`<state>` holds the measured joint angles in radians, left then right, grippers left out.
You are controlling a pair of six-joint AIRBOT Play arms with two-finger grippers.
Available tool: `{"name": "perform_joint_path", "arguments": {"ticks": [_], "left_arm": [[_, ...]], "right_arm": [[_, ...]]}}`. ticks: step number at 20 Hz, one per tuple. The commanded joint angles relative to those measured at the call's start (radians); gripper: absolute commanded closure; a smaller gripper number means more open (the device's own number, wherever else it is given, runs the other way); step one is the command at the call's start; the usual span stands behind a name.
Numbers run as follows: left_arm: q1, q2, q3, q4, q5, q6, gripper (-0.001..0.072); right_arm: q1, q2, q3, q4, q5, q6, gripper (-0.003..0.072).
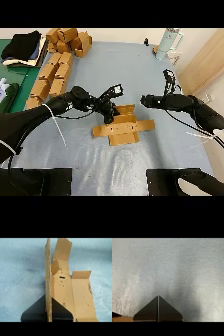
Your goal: Fold the box.
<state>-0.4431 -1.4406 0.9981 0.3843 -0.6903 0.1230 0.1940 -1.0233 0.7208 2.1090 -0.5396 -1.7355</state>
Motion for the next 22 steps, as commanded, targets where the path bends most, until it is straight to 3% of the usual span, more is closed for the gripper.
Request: {"name": "perform_joint_path", "arguments": {"ticks": [1,16,19,22], "left_arm": [[-0.002,-0.012,0.001,-0.006,0.001,0.034,0.0696],[-0.023,-0.032,-0.028,-0.01,-0.02,0.007,0.0695],[-0.024,-0.033,-0.027,-0.01,-0.019,0.008,0.0695],[-0.023,-0.033,-0.027,-0.01,-0.019,0.008,0.0695]], "right_arm": [[0.001,0.0,0.001,0.0,0.011,0.0,0.0667],[0.001,0.007,0.001,-0.002,-0.014,-0.004,0.0682],[0.001,0.08,0.001,-0.071,-0.155,-0.002,0.0684],[0.033,0.211,0.001,-0.367,-0.393,0.24,0.0684]]}}
